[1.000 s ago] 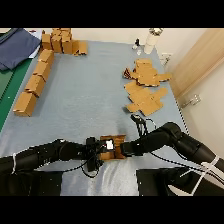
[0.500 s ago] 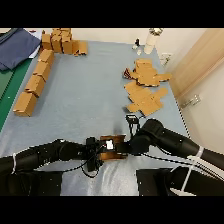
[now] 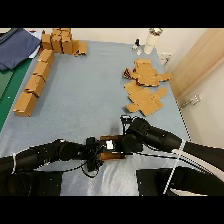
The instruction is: Fold the box.
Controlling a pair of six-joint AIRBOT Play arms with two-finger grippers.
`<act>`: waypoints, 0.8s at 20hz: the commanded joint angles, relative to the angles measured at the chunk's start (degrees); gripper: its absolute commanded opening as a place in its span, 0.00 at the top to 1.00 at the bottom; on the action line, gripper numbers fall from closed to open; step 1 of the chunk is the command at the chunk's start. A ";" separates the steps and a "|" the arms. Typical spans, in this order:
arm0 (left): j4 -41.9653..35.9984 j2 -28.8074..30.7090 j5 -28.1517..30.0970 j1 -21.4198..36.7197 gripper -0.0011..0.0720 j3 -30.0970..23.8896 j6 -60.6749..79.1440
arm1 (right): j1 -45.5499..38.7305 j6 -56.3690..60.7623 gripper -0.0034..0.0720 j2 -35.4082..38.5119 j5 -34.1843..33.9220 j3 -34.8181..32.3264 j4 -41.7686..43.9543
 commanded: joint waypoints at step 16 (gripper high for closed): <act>0.02 0.00 0.00 -0.02 0.33 0.04 0.02 | 0.02 0.81 0.63 10.36 -6.67 1.49 -1.44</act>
